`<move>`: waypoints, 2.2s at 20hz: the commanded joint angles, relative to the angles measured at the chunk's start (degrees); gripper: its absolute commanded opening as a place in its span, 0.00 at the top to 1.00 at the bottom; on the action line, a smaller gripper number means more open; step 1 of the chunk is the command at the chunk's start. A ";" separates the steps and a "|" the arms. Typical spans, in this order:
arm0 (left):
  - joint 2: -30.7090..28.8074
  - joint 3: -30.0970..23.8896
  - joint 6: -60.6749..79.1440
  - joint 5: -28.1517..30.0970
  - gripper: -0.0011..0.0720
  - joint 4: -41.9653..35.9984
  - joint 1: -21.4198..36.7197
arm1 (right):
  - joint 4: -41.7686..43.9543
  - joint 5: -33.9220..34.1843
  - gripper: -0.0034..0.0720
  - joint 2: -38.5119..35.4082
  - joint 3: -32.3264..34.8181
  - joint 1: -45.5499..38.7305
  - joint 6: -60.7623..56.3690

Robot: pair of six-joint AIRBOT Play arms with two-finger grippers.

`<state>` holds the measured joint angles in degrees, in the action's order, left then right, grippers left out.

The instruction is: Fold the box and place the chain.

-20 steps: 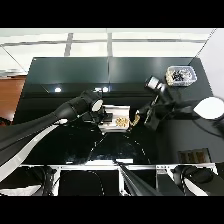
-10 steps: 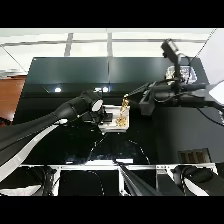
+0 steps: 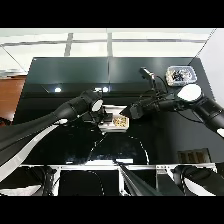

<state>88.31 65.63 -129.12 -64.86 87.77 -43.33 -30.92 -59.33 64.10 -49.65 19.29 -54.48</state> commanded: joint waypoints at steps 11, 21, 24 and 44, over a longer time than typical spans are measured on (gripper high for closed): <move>-3.72 0.39 -0.35 -2.08 0.19 -2.21 -1.05 | -6.16 -12.61 0.46 0.70 -1.53 -17.79 0.04; -27.58 -19.41 42.27 1.49 0.19 -18.05 26.58 | -7.26 -12.24 0.46 0.70 -1.51 -17.77 0.07; -26.56 -23.04 89.92 -0.15 0.19 -43.15 34.12 | -7.26 -12.17 0.46 0.70 -1.51 -17.75 0.07; -10.14 -26.27 145.48 17.46 0.01 -55.04 23.71 | -7.13 -8.26 0.46 0.70 -1.46 -17.62 0.04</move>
<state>77.71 39.40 15.40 -50.83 35.22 -17.34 -38.04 -68.07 64.75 -51.11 1.61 -54.43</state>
